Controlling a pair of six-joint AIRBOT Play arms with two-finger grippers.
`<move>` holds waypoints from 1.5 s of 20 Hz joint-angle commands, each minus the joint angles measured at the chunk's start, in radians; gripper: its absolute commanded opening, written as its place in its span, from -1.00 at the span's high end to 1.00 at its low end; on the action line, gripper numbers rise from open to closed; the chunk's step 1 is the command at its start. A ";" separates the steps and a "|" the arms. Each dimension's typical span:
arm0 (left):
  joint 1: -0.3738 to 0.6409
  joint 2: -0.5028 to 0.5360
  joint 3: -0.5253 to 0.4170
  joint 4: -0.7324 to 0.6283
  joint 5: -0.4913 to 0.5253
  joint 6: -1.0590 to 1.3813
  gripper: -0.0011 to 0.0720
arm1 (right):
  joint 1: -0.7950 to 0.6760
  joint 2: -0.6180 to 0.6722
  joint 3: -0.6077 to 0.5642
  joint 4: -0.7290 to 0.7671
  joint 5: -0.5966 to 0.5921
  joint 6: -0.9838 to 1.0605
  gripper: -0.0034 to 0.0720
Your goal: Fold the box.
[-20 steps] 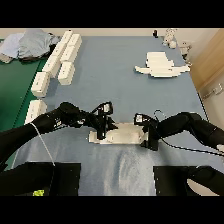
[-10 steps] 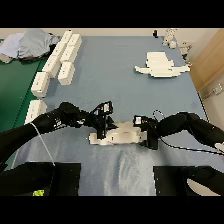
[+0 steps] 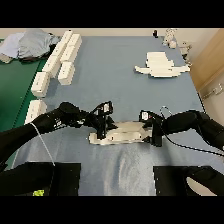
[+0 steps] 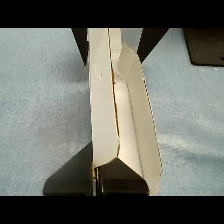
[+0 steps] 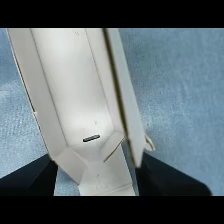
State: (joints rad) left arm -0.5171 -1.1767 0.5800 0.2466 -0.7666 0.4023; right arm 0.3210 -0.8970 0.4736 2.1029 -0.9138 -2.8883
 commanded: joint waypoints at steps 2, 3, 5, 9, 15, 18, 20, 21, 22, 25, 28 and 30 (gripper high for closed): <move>-0.001 0.000 0.000 0.000 0.000 0.000 0.94 | -0.010 -0.018 0.000 0.044 0.020 -0.082 -0.96; -0.001 0.000 0.000 0.000 0.000 0.000 0.94 | -0.010 -0.029 0.000 0.062 0.022 -0.112 -0.96; 0.000 0.000 0.000 0.000 0.000 0.000 0.94 | -0.002 -0.043 0.001 0.076 0.028 -0.116 -0.96; 0.000 0.000 0.000 0.000 0.000 0.000 0.94 | 0.011 -0.045 0.001 0.087 0.050 -0.116 -0.96; -0.001 0.000 0.000 0.000 0.000 0.000 0.94 | 0.026 -0.051 -0.002 0.113 0.037 -0.116 -0.96; -0.001 0.000 0.000 0.000 0.000 0.000 0.94 | 0.038 -0.065 -0.017 0.116 0.023 -0.116 -0.94; -0.001 0.000 0.000 0.000 0.000 0.000 0.94 | 0.038 -0.069 -0.033 0.116 0.022 -0.116 -0.90; -0.001 0.000 0.000 0.000 0.000 0.000 0.94 | 0.038 -0.068 -0.035 0.117 0.019 -0.115 -0.82; -0.001 0.000 0.000 0.000 0.000 0.000 0.94 | 0.038 -0.068 -0.035 0.117 0.017 -0.115 -0.82; 0.000 0.000 0.000 0.000 0.000 0.000 0.94 | 0.042 -0.068 -0.037 0.136 0.013 -0.116 -0.82; -0.001 0.000 0.000 0.000 0.000 0.000 0.94 | 0.042 -0.068 -0.037 0.142 0.006 -0.116 -0.82; -0.001 0.000 0.000 0.000 0.000 0.000 0.94 | 0.042 -0.068 -0.037 0.142 -0.003 -0.114 -0.81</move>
State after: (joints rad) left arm -0.5175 -1.1767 0.5800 0.2474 -0.7689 0.4026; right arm 0.3622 -0.9646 0.4377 2.2372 -0.9028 -3.0039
